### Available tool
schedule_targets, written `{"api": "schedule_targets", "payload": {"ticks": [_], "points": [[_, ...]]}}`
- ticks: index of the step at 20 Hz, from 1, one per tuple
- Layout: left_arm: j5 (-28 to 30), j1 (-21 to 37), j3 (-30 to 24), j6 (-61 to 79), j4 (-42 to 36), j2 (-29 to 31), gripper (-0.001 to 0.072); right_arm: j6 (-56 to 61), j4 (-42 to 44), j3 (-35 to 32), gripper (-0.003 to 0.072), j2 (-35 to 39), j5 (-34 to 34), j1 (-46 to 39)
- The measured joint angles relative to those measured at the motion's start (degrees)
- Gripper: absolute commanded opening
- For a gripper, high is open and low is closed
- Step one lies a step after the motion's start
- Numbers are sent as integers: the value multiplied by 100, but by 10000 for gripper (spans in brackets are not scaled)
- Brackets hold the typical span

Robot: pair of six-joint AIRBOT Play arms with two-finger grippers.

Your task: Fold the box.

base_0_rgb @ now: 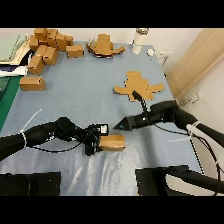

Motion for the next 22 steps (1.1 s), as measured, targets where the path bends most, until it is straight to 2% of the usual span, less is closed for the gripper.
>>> {"api": "schedule_targets", "payload": {"ticks": [7,16,22], "points": [[-2,0,0,0,0,0,472,-629,205,-1193,5,826,-31,28],[-2,0,0,0,-2,0,471,-669,188,-1838,5,1613,601,31],[-2,0,0,0,0,0,471,-575,138,-1993,4,1757,879,31]]}}
